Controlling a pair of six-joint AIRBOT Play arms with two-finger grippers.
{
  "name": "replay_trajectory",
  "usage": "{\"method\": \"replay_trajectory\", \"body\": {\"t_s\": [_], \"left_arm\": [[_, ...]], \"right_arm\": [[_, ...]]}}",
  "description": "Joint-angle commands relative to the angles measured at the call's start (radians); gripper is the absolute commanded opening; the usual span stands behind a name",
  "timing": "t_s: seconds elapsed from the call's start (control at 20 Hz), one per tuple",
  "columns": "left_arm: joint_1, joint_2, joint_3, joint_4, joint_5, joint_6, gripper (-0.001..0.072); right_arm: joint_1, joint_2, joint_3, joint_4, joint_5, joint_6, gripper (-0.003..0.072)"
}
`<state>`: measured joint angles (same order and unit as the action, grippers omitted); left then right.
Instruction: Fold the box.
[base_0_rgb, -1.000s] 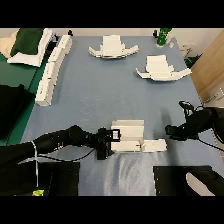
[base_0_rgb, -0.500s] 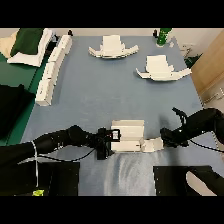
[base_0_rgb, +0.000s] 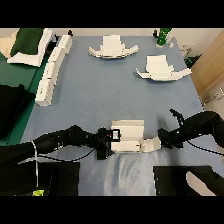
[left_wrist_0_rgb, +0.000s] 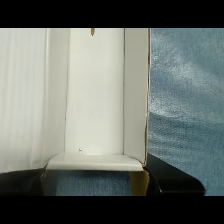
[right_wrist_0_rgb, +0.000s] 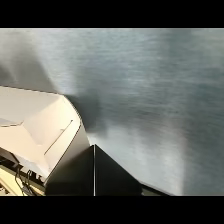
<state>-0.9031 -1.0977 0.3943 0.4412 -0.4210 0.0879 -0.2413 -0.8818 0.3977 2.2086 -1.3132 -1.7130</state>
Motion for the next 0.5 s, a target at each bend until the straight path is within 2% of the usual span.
{"method": "replay_trajectory", "body": {"t_s": [0.0, 0.1, 0.15, 0.25, 0.35, 0.4, 0.45], "left_arm": [[0.000, 0.000, 0.000, 0.000, 0.000, 0.000, 0.0540], [0.000, 0.000, 0.000, 0.000, 0.000, 0.000, 0.0540], [0.000, 0.000, 0.000, 0.000, 0.000, 0.000, 0.0540], [0.000, 0.000, 0.000, 0.000, 0.000, 0.000, 0.0540], [0.000, 0.000, 0.000, 0.000, 0.000, 0.000, 0.0540], [0.000, 0.000, 0.000, 0.000, 0.000, 0.000, 0.0540], [0.000, 0.000, 0.000, 0.000, 0.000, 0.000, 0.0540]], "right_arm": [[0.000, 0.014, -0.002, 0.080, 0.010, -0.035, 0.0001], [0.000, 0.034, 0.006, 0.085, -0.006, -0.040, 0.0002], [0.001, 0.044, 0.010, 0.088, -0.017, -0.043, 0.0033], [0.026, 0.064, 0.014, 0.096, -0.025, -0.043, 0.0259], [0.073, 0.071, 0.016, 0.108, -0.027, -0.043, 0.0445], [0.104, 0.071, 0.015, 0.108, -0.021, -0.043, 0.0488], [0.137, 0.071, 0.015, 0.108, -0.003, -0.043, 0.0488]]}}
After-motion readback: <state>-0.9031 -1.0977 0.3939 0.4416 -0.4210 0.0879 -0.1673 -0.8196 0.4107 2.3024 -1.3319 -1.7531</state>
